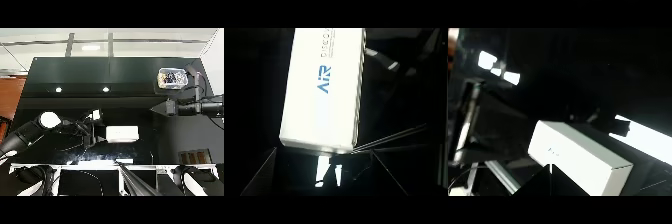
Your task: Fold the box and place the chain.
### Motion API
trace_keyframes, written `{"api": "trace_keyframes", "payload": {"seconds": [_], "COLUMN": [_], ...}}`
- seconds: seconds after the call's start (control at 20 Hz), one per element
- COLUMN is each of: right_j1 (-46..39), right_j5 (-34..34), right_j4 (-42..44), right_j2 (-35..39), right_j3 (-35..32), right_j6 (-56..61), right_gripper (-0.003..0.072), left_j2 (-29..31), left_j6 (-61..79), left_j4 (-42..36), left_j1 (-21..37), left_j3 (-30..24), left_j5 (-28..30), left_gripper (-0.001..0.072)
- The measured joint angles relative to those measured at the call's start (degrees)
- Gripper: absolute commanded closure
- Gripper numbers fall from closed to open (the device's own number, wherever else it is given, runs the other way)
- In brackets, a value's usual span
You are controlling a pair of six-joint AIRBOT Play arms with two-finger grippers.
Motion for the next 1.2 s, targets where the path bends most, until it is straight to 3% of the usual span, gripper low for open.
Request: {"api": "trace_keyframes", "payload": {"seconds": [0.2, 0.5, 0.8, 1.2], "right_j1": [-1.57, -3.98, -8.85, -10.14], "right_j5": [-1.62, -3.76, -6.23, -7.5], "right_j4": [-1.97, -5.64, -6.84, -7.06], "right_j2": [0.94, 1.25, 1.27, 1.27], "right_j3": [0.11, 0.11, 0.11, 0.11], "right_j6": [0.07, 0.28, 0.42, 0.37], "right_gripper": [0.0671, 0.0671, 0.067, 0.067], "left_j2": [-3.54, -14.51, -19.67, -20.83], "left_j6": [-7.37, -10.08, -9.7, -8.52], "left_j4": [2.05, 2.93, 2.21, 1.75], "left_j1": [-4.09, -11.76, -14.27, -15.3], "left_j3": [6.91, 15.67, 17.86, 18.18], "left_j5": [-1.33, 4.11, 8.09, 8.04], "left_gripper": [0.0001, 0.0, 0.0, 0.0]}}
